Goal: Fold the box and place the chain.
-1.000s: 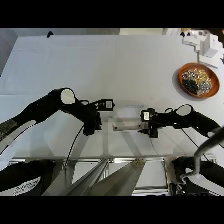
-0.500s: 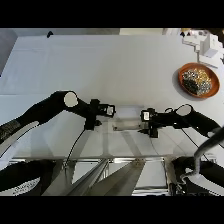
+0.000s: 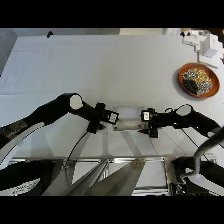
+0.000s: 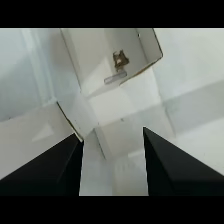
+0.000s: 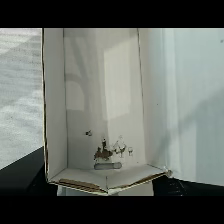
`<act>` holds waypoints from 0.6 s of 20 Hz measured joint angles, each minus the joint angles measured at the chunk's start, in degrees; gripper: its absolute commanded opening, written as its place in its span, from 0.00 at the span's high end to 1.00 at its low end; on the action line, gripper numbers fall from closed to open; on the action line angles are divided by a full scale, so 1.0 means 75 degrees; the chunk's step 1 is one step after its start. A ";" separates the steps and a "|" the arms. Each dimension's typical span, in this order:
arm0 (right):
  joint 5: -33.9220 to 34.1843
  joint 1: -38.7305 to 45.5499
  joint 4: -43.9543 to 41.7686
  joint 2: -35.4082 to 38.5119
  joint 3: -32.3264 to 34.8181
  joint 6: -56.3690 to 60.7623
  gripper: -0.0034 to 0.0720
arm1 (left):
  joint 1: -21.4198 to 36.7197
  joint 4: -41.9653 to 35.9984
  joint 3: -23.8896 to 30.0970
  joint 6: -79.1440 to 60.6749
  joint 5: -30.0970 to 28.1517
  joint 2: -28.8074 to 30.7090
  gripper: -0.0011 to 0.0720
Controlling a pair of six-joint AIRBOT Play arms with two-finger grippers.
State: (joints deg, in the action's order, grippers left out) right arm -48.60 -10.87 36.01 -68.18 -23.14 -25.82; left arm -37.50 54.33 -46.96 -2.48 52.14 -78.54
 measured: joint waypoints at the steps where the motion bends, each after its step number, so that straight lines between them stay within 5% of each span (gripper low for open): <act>1: 0.0000 0.0000 0.0000 0.0000 0.0000 0.0000 0.50 | -0.0026 -0.0099 0.0003 -0.0020 -0.0023 -0.0035 0.50; 3: 0.0000 0.0000 0.0000 0.0000 0.0000 0.0000 0.50 | -0.0064 -0.0251 0.0003 -0.0044 -0.0114 -0.0079 0.63; 12: 0.0000 -0.0003 0.0000 0.0006 0.0000 0.0003 0.50 | -0.0157 -0.0868 0.0003 -0.0061 -0.0230 -0.0125 0.64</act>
